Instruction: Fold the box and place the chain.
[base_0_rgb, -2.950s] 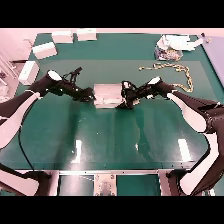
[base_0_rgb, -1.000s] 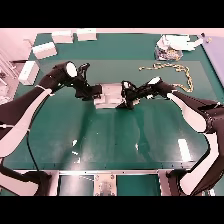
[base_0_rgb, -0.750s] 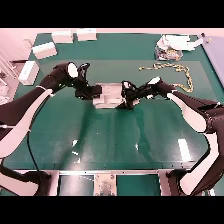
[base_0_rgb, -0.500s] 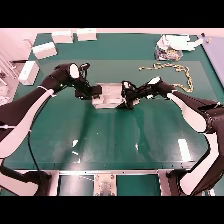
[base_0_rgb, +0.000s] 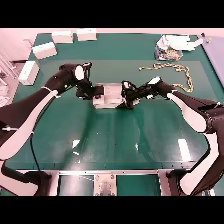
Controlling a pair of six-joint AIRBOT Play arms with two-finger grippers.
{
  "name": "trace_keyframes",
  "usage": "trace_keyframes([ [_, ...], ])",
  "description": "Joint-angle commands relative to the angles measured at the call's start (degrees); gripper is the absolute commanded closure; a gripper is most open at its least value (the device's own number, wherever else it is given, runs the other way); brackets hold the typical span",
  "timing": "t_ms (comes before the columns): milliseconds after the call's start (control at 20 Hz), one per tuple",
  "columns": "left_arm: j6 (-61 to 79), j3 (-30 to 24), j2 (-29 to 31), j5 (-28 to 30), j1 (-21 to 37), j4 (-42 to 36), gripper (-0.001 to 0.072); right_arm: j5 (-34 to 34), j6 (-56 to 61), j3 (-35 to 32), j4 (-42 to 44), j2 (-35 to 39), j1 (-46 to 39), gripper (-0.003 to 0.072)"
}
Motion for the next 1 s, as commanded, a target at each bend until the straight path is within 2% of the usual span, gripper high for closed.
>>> trace_keyframes([
  [0,-1.75,0.81,-0.96,-1.84,-0.39,0.66,0.0292,0.00,0.02,0.04,0.00,0.04,-0.02,0.0104],
  [350,-3.26,6.23,-5.25,-6.34,-0.72,0.98,0.0292,0.00,0.02,0.04,0.00,0.04,-0.02,0.0104],
  [600,-5.16,7.10,-6.43,-7.41,-0.74,1.90,0.0292,0.00,0.02,0.04,0.00,0.04,-0.02,0.0104],
  [950,-8.28,13.97,-10.78,-14.43,-2.75,6.38,0.0292,0.00,0.02,0.04,0.00,0.04,-0.02,0.0104],
])
